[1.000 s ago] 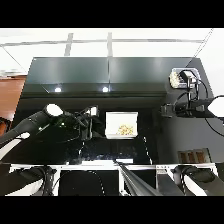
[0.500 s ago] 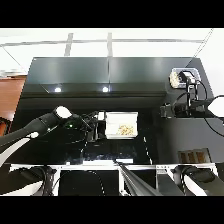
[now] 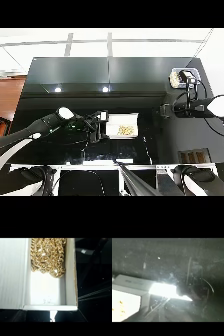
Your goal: Fold the box and place the chain.
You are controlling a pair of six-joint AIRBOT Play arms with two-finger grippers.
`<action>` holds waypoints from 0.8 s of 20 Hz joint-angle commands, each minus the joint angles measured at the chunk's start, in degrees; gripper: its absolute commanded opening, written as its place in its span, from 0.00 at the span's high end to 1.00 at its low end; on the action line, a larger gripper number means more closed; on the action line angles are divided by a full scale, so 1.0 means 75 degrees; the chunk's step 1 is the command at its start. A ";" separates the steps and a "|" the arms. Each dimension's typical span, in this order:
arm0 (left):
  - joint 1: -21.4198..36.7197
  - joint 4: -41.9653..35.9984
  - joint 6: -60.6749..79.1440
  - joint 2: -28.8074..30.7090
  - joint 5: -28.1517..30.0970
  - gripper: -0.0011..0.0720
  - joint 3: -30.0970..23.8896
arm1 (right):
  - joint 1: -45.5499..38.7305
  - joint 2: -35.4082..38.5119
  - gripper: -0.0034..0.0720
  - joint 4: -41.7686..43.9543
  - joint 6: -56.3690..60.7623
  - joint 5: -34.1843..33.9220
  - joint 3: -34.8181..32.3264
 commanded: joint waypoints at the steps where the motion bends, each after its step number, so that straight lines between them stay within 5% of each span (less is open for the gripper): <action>1: -0.0012 -0.0035 0.0000 -0.0003 0.0020 0.44 0.0003 | 0.0003 -0.0481 0.04 0.1384 -0.0493 -0.0970 0.0044; 5: -0.0012 -0.0035 -0.0003 -0.0003 -0.0003 0.44 0.0003 | 0.0233 -0.1993 0.04 0.4057 -0.3150 -0.1445 0.0466; 12: -0.0012 -0.0038 -0.0006 -0.0003 -0.0050 0.44 0.0003 | 0.0947 -0.2442 0.04 0.2157 -0.7370 0.0991 0.0621; 16: -0.0012 -0.0038 -0.0006 -0.0003 -0.0085 0.44 0.0003 | 0.1413 -0.2430 0.04 0.2346 -0.8198 0.1084 0.0621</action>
